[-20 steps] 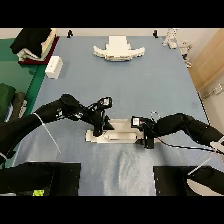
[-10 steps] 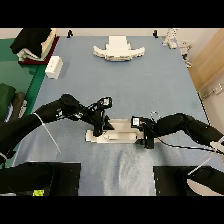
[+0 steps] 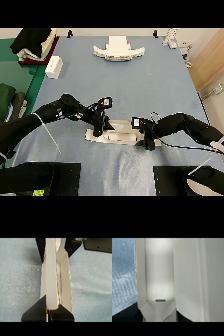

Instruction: Fold the box.

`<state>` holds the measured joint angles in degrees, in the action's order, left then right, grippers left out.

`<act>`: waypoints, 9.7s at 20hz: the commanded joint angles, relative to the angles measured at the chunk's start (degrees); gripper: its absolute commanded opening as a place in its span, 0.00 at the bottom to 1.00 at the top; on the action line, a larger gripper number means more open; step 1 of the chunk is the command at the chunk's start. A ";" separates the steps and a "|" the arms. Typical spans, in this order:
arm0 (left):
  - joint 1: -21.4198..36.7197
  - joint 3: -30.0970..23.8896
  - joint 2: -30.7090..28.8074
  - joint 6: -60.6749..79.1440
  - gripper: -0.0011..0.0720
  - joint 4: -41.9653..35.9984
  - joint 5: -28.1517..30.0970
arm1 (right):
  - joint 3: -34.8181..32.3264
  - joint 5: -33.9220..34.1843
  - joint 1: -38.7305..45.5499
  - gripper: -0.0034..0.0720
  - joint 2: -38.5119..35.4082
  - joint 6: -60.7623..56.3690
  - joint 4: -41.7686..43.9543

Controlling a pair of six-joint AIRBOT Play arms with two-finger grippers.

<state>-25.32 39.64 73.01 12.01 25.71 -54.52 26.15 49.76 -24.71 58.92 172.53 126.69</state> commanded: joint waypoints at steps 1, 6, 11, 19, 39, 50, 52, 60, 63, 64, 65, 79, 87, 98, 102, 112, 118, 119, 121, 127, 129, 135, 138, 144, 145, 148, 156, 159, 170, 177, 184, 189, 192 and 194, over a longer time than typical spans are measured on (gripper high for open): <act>-0.02 0.07 0.00 -0.02 0.03 -0.22 0.07 | -0.04 0.46 -0.07 0.72 0.04 -0.04 -0.04; -0.04 0.07 0.00 0.57 0.03 -0.24 0.94 | -0.04 0.46 -0.07 0.72 0.04 -0.04 -0.02; -0.04 0.07 0.00 0.20 0.03 -0.22 0.48 | -0.04 0.46 -0.07 0.72 0.04 -0.04 -0.02; -0.04 0.07 0.00 0.11 0.03 -0.20 -1.44 | -0.04 0.46 -0.07 0.72 0.04 -0.04 -0.04; -0.04 0.07 0.00 -0.09 0.03 -0.20 -1.60 | 0.00 -4.37 -0.07 0.72 0.04 -0.04 -0.24; -0.04 0.07 0.00 -0.09 0.03 -0.20 -1.55 | 0.42 -4.04 -0.07 0.72 0.04 -0.04 -0.26; -0.04 0.07 0.00 -0.09 0.03 -0.20 -1.53 | 0.42 -3.80 -0.07 0.72 0.04 -0.04 -0.26; 0.00 0.07 0.00 -2.54 0.42 -0.20 0.66 | 0.44 -3.82 -0.07 0.72 0.04 -0.02 -0.26; 0.07 0.07 -0.46 -3.65 0.42 0.55 0.94 | 0.44 -3.82 -0.07 0.72 0.04 -0.04 -0.26; 0.07 0.09 -1.07 -5.57 0.42 1.92 0.96 | 0.44 -3.82 -0.07 0.72 0.04 -0.04 -0.26; 0.07 0.13 -2.14 -8.04 0.42 4.81 0.94 | 0.44 -3.82 -0.07 0.72 0.04 -0.04 -0.26; -1.73 0.24 -15.08 -61.51 0.03 9.29 -10.75 | 0.44 -3.82 -0.07 0.72 0.04 -0.02 -0.26; -2.43 9.05 0.94 -66.10 0.03 6.38 5.70 | 0.44 -3.82 -0.07 0.72 0.04 -0.04 -0.28; -2.23 9.05 9.46 -70.12 0.03 6.12 3.78 | 0.44 -3.82 -0.07 0.72 0.04 -0.02 -0.28; -2.19 9.88 8.90 -66.93 0.03 5.14 1.68 | 0.44 -3.82 -0.07 0.72 0.04 -0.04 -0.26; -2.99 5.77 -17.59 -56.00 0.03 14.25 -2.21 | 0.44 -3.85 -0.07 0.72 0.04 -0.04 -0.26; -8.76 -0.96 -27.50 -42.40 0.03 22.40 -1.20 | 0.44 -3.82 -0.07 0.72 0.04 -0.02 -0.26; -8.92 -1.05 -27.61 -40.74 0.21 23.15 -1.27 | 0.44 -3.82 -0.07 0.72 0.04 -0.04 -0.28; -7.43 -2.01 -27.58 -36.22 0.96 23.15 -0.26 | 0.44 -3.82 -0.07 0.72 0.04 -0.02 -0.26; -3.56 -8.37 -25.49 -18.69 0.96 22.62 3.82 | 0.44 -3.85 -0.07 0.72 0.04 -0.04 -0.26; -3.63 -9.42 -22.75 -17.92 0.96 21.66 5.51 | 0.44 -3.82 -0.07 0.72 0.04 -0.02 -0.28; -3.87 -9.53 -14.53 -6.51 0.96 12.13 9.07 | 0.44 -3.82 -0.07 0.72 0.04 -0.02 -0.28; -5.49 -9.53 -12.39 -5.22 0.50 11.06 9.55 | 0.44 -3.82 -0.07 0.72 0.04 -0.02 -0.28; -8.00 -9.49 -9.81 -3.58 0.16 9.84 15.58 | 0.44 -3.82 -0.07 0.72 0.04 -0.04 -0.28; -8.46 -9.51 -9.70 -3.54 0.16 9.81 16.52 | 0.44 -3.82 -0.07 0.72 0.04 -0.04 -0.28; -9.60 -9.51 -8.81 -3.37 0.16 9.60 16.94 | 0.44 -3.82 -0.07 0.72 0.04 -0.04 -0.28; -10.78 -9.53 -7.32 -2.34 0.60 4.26 17.00 | 0.44 -3.82 -0.07 0.72 0.04 -0.04 -0.28; -10.78 -9.53 -7.23 -2.38 0.60 4.28 17.05 | 0.44 -3.82 -0.07 0.72 0.04 -0.02 -0.28; -10.75 -9.33 -7.39 -7.19 0.05 8.44 16.87 | 0.44 -3.82 -0.07 0.72 0.04 -0.02 -0.28; -10.58 -8.13 -14.93 -38.10 0.03 31.91 14.95 | 0.44 -3.82 -0.07 0.72 0.04 -0.04 -0.28; 1.88 -8.11 -29.35 -83.89 0.03 41.94 2.60 | 0.44 -3.82 -0.07 0.72 0.04 -0.04 -0.28; 14.23 -9.75 -30.10 -98.03 0.03 41.09 -7.45 | 0.44 -3.82 -0.07 0.72 0.04 -0.02 -0.28; 14.58 -14.53 -29.44 -97.85 0.03 33.92 -4.68 | 0.44 -3.85 -0.04 0.72 0.04 -0.04 -0.28; 14.58 -18.38 -28.26 -95.27 0.03 26.86 0.00 | 0.44 -3.82 -0.07 0.72 0.04 -0.02 -0.28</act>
<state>-11.97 25.28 43.99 -82.41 60.55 -57.80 26.61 45.93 -24.77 59.00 172.51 126.39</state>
